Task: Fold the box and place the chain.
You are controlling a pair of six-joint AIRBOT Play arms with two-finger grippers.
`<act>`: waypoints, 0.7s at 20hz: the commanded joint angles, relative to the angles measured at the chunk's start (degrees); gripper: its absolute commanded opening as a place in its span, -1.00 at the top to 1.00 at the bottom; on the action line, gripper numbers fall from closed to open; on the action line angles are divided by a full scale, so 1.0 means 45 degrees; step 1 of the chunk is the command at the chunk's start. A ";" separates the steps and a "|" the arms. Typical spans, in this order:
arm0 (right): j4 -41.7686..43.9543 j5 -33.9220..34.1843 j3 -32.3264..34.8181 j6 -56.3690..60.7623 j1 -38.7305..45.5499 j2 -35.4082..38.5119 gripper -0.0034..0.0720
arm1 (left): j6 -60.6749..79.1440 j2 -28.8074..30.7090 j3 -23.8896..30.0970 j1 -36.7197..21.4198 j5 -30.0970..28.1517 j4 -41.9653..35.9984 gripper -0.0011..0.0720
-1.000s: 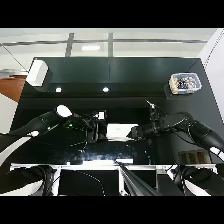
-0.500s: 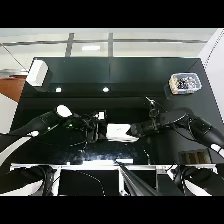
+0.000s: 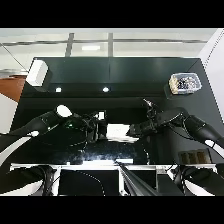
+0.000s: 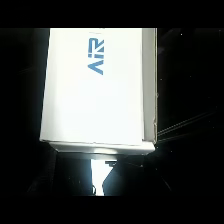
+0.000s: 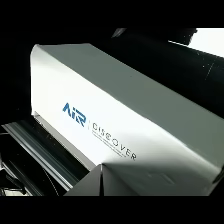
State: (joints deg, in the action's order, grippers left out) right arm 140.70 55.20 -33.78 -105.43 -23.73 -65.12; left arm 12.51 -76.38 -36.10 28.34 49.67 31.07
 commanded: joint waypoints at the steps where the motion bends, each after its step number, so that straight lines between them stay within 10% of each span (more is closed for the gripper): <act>1: -0.0321 -0.0141 0.0005 0.0010 -0.0005 -0.0068 0.85 | 0.0000 -0.0005 0.0005 0.0000 0.0000 0.0000 0.07; 14: -0.0282 0.1093 -0.1219 -0.0039 0.0282 0.0831 0.85 | -0.0189 0.0005 0.0005 -0.0015 0.0034 0.0010 0.04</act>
State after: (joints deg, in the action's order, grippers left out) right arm 137.49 56.55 -36.67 -105.45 -23.20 -63.46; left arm 12.32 -76.40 -36.10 28.34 49.78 31.05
